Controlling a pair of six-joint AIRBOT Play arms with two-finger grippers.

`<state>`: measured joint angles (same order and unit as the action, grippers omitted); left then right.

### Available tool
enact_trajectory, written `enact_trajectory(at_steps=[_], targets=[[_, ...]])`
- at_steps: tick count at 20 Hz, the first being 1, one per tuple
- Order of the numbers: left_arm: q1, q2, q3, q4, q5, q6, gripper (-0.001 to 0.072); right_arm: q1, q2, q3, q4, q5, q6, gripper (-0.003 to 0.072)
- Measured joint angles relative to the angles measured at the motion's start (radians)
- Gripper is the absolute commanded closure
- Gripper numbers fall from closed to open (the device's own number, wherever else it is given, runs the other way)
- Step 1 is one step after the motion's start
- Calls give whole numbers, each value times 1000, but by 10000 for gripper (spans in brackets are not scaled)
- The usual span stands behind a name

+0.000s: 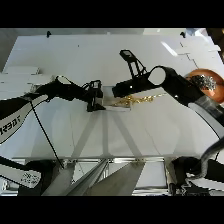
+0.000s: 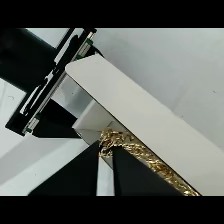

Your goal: Fold the box and place the chain.

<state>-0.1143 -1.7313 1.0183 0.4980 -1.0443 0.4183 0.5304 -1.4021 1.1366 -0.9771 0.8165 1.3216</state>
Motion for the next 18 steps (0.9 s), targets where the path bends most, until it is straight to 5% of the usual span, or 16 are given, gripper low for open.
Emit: enact_trajectory(at_steps=[7,11,18], targets=[[0,0,0,0,0,0,372,-72,48,2,-43,87,-102,446],[0,0,0,0,0,0,372,-203,87,-2,-217,221,-166,248],[0,0,0,0,0,0,372,-357,-5,-25,-356,286,-445,210]])
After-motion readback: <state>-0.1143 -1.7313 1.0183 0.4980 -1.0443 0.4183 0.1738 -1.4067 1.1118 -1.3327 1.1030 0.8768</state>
